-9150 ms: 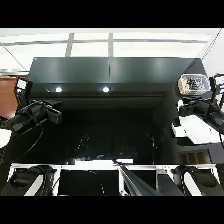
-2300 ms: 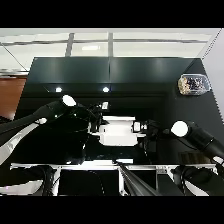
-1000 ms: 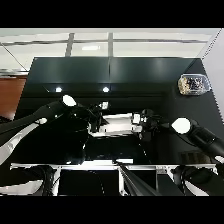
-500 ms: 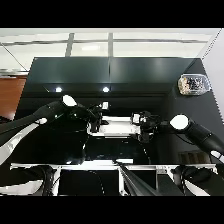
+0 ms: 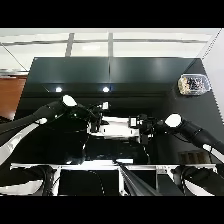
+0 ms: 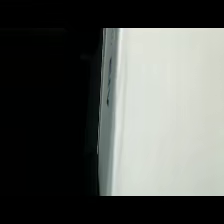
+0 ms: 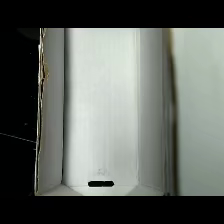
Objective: Fold the box and place the chain.
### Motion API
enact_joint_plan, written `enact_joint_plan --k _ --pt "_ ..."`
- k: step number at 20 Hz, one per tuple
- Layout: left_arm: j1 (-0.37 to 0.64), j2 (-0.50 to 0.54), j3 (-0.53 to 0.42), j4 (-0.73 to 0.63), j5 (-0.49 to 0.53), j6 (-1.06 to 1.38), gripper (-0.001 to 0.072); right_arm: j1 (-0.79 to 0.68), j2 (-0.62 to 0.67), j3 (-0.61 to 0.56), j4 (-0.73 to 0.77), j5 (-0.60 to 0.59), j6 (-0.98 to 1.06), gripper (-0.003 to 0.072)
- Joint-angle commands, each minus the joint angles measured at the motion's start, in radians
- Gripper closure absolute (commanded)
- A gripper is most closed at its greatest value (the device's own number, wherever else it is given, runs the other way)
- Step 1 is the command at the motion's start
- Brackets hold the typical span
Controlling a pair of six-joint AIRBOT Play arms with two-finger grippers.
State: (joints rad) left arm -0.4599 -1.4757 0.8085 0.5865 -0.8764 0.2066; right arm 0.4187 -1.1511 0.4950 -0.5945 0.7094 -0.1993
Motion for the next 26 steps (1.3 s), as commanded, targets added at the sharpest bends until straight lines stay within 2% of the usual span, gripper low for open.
enact_joint_plan --k 1,7,26 --pt "0.000 0.000 0.000 0.000 0.002 -0.001 0.0684 -0.033 -0.019 -0.001 0.023 0.002 -0.024 0.0000" --pt "0.000 0.000 0.000 0.000 0.002 -0.001 0.0683 -0.080 -0.042 -0.001 0.125 0.046 -0.146 0.0000" --pt "0.000 0.000 0.000 0.000 0.004 -0.001 0.0683 -0.043 -0.065 -0.001 0.073 0.004 -0.123 0.0019"
